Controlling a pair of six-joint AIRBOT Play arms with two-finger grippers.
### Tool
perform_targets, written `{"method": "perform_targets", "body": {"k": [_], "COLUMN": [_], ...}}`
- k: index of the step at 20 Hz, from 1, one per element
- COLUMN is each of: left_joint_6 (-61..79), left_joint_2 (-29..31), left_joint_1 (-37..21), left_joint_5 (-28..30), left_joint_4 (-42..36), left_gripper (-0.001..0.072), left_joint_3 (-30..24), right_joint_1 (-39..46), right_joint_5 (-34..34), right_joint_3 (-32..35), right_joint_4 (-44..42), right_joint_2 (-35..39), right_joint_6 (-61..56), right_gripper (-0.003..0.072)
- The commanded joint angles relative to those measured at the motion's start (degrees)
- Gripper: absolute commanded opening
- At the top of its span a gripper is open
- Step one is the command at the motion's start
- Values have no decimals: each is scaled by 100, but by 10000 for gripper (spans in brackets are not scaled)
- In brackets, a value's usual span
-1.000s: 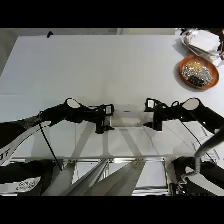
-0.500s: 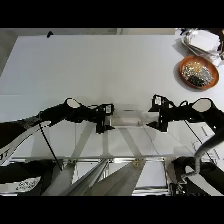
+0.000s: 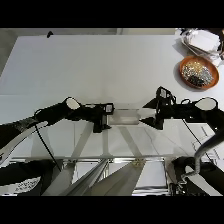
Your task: Fold the box and place the chain.
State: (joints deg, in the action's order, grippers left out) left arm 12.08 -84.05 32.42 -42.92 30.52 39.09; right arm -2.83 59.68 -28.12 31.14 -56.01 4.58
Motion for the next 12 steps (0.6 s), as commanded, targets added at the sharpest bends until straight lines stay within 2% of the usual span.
{"method": "perform_targets", "body": {"k": [1,2,3,5,6,7,9,12], "left_joint_6": [-201,-201,-203,-203,-205,-205,-203,-205], "left_joint_2": [-22,-22,-22,-22,-22,-22,-20,-22], "left_joint_1": [-2,-2,-2,0,-2,-2,7,7], "left_joint_5": [55,66,70,70,70,68,66,66], "left_joint_4": [243,232,229,234,236,234,234,234], "left_gripper": [275,275,275,275,275,275,275,275], "left_joint_3": [-7,-7,-7,-7,-7,-7,-7,-7], "right_joint_1": [-24,-105,-229,-636,-892,-1152,-1561,-1757], "right_joint_5": [142,144,142,133,103,-48,-761,-1963], "right_joint_3": [-2,-2,-2,-2,-2,-2,-2,-4], "right_joint_4": [-348,-337,-337,-337,-348,-420,-730,-1910], "right_joint_2": [4,4,4,4,4,4,4,-20], "right_joint_6": [192,192,197,472,778,1032,1049,1051], "right_gripper": [634,615,501,208,19,17,17,17]}}
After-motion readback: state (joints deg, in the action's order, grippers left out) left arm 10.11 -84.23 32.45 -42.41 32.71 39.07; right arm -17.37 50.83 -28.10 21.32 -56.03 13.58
